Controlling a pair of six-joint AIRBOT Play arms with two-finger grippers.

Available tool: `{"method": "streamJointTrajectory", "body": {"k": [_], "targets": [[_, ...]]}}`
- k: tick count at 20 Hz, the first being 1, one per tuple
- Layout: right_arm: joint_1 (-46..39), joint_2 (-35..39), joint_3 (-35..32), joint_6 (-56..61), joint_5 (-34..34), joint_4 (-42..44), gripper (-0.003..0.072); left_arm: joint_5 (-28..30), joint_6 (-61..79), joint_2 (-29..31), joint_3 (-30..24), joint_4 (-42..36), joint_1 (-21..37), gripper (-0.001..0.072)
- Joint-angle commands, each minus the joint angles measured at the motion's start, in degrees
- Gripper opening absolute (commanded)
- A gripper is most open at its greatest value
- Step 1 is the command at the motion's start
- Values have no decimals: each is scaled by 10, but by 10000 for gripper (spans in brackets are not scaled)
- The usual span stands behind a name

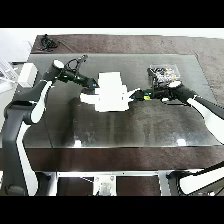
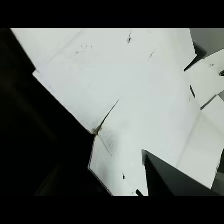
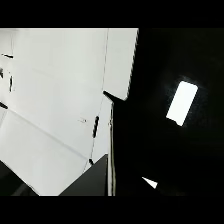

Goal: Fold the box and place the chain.

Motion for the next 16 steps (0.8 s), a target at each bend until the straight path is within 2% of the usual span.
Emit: {"method": "streamJointTrajectory", "body": {"k": [1,16], "targets": [[0,0,1,0,0,0,4,-8,-2,-7,0,-3,-2,535],[0,0,1,0,0,-1,4,-11,14,-27,0,-73,-2,533]]}}
